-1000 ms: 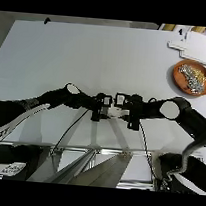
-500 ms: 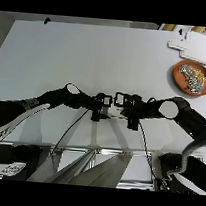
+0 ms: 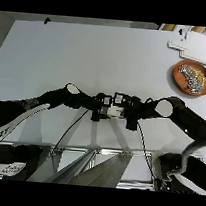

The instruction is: Fold the box and place the chain.

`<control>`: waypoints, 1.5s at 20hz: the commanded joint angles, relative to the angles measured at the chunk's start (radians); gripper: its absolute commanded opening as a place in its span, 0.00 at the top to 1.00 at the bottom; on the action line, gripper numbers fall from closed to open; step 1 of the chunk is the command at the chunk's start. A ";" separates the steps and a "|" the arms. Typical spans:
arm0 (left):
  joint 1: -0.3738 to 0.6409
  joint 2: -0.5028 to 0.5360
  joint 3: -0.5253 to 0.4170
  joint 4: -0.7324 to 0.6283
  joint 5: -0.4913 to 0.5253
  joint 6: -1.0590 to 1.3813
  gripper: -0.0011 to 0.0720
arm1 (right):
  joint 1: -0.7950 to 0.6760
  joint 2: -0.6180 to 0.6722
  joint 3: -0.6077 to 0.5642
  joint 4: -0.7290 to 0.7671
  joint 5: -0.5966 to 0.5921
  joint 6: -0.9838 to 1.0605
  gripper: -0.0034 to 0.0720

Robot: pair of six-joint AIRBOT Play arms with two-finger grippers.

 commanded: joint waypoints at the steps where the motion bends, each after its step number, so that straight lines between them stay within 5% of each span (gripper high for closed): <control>1: 0.001 0.000 0.000 0.000 0.000 0.000 0.78 | 0.000 -0.043 -0.002 0.005 0.005 0.002 0.93; 11: 0.001 0.000 0.000 0.000 0.000 0.000 0.78 | 0.000 -0.038 -0.002 0.020 0.004 0.002 0.93; 16: 0.001 0.000 0.000 0.000 0.000 0.000 0.78 | -0.048 0.133 0.013 -0.021 0.004 0.078 0.93; 23: 0.001 0.000 0.000 0.000 0.000 0.000 0.78 | -0.452 0.302 0.012 -0.376 0.296 0.439 0.93; 26: 0.001 0.000 0.000 0.000 0.000 0.000 0.78 | -0.688 0.303 0.007 -0.393 0.364 0.544 0.93; 30: 0.001 0.000 0.000 0.000 0.000 0.000 0.78 | -0.807 0.303 0.007 -0.343 0.374 0.661 0.93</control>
